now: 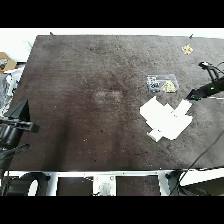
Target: Fold the box and place the chain.
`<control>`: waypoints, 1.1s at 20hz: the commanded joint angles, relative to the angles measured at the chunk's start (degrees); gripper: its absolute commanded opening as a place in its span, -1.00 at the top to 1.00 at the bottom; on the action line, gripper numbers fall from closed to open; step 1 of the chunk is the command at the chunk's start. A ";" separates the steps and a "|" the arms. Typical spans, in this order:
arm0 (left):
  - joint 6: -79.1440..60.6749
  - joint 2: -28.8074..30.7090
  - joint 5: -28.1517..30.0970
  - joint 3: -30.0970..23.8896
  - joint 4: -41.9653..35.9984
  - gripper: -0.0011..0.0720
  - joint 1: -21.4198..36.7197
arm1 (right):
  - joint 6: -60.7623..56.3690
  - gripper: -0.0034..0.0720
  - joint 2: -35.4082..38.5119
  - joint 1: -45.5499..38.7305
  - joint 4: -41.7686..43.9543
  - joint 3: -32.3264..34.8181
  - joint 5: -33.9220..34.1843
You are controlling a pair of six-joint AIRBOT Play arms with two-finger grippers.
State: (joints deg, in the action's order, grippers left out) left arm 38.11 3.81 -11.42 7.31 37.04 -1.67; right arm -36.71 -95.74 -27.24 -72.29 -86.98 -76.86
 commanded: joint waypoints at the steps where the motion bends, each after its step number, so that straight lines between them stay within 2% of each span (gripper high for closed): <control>1: -0.02 0.04 0.00 0.02 0.00 0.94 0.00 | 1.14 -0.32 -6.71 3.52 -5.84 -5.07 -2.91; 3: -0.02 0.04 0.00 0.00 0.00 0.94 0.00 | 3.10 -0.27 -8.70 4.50 -6.56 -5.42 -3.87; 6: -0.02 0.04 0.00 0.02 0.00 0.94 0.00 | 9.01 -0.27 -10.14 4.50 -7.52 -5.38 -10.75; 13: -0.02 0.04 0.00 0.00 0.00 0.94 0.00 | 11.50 -0.24 -11.13 4.17 -8.31 -3.96 -12.98; 14: -0.02 0.04 0.00 0.02 0.00 0.94 0.00 | 13.99 -0.06 -11.39 4.17 -8.15 -3.34 -13.60; 15: -0.02 0.04 0.00 0.02 0.00 0.94 0.00 | 16.26 0.23 -11.43 4.17 -6.49 -2.93 -13.81; 16: -0.02 0.04 0.00 0.02 0.00 0.94 0.00 | 17.46 0.24 -11.43 4.09 -4.37 -2.82 -14.36; 17: -0.02 0.04 0.02 0.02 0.00 0.94 0.00 | 19.15 0.47 -11.41 4.02 -3.15 -2.84 -15.76; 18: -0.02 0.04 0.00 0.02 0.00 0.94 0.00 | 19.41 0.55 -11.41 3.96 -3.08 -2.86 -17.68; 20: -0.02 0.04 0.00 0.02 0.00 0.94 0.00 | 19.37 0.90 -11.34 2.82 -0.33 -2.86 -22.67; 22: -0.02 0.04 0.00 0.02 0.00 0.94 0.00 | 17.88 0.90 -10.97 0.50 6.40 -2.64 -26.91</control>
State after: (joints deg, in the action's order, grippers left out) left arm 38.11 3.81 -11.42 7.31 37.01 -1.67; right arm -18.87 -107.00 -24.84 -73.21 -89.86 -97.30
